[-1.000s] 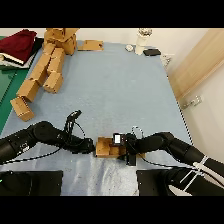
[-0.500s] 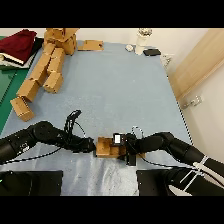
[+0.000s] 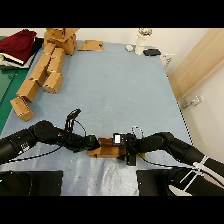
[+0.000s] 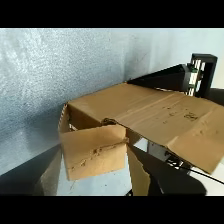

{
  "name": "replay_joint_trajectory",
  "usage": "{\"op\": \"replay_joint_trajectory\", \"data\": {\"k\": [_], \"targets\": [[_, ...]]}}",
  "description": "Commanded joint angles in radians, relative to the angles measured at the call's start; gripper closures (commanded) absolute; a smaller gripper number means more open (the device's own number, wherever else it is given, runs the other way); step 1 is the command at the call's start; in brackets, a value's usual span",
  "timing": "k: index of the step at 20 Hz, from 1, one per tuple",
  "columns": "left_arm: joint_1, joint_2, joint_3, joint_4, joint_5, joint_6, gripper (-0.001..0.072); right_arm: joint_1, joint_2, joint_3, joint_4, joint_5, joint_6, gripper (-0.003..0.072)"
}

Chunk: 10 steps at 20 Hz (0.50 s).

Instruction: Fold the box.

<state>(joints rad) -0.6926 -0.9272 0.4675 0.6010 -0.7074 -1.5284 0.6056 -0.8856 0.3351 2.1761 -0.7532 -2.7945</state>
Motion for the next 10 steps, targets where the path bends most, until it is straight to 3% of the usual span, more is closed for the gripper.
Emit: {"op": "replay_joint_trajectory", "data": {"k": [1,10], "targets": [[0.0,-0.021,0.001,-0.013,0.014,0.003,0.0072,0.001,0.0,0.0,0.0,0.0,0.0,0.0181],[0.0,-0.041,0.0,-0.023,0.014,-0.017,0.0102,0.001,0.0,0.0,0.0,0.0,0.0,0.0181]]}}
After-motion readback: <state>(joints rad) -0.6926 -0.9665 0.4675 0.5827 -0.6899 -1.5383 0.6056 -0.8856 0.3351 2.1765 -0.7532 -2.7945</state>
